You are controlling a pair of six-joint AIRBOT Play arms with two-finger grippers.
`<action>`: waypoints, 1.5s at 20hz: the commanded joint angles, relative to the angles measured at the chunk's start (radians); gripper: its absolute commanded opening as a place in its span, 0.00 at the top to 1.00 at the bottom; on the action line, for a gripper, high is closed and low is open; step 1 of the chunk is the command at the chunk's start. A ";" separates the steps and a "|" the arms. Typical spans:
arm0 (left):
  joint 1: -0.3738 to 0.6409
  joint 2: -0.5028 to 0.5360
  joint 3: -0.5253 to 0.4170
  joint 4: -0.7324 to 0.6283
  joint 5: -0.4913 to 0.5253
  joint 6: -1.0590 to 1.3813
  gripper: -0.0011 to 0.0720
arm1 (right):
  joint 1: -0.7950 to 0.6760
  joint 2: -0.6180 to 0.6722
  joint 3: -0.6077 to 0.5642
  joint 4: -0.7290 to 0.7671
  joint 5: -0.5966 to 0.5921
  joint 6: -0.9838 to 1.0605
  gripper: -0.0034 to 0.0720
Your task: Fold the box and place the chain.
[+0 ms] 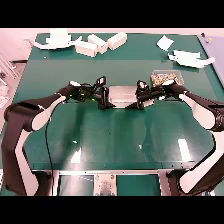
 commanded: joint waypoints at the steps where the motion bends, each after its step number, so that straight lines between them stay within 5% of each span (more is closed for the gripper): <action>1: 0.001 -0.003 0.000 -0.004 -0.021 0.008 0.01 | 0.001 0.001 0.000 0.002 -0.004 0.001 0.17; 20: 0.013 -0.003 0.034 0.122 -0.060 -0.054 0.02 | 0.001 0.001 0.000 0.002 -0.004 0.001 0.17; 30: 0.007 -0.003 0.037 0.124 -0.055 -0.068 0.17 | 0.001 0.001 0.000 0.002 -0.004 0.001 0.17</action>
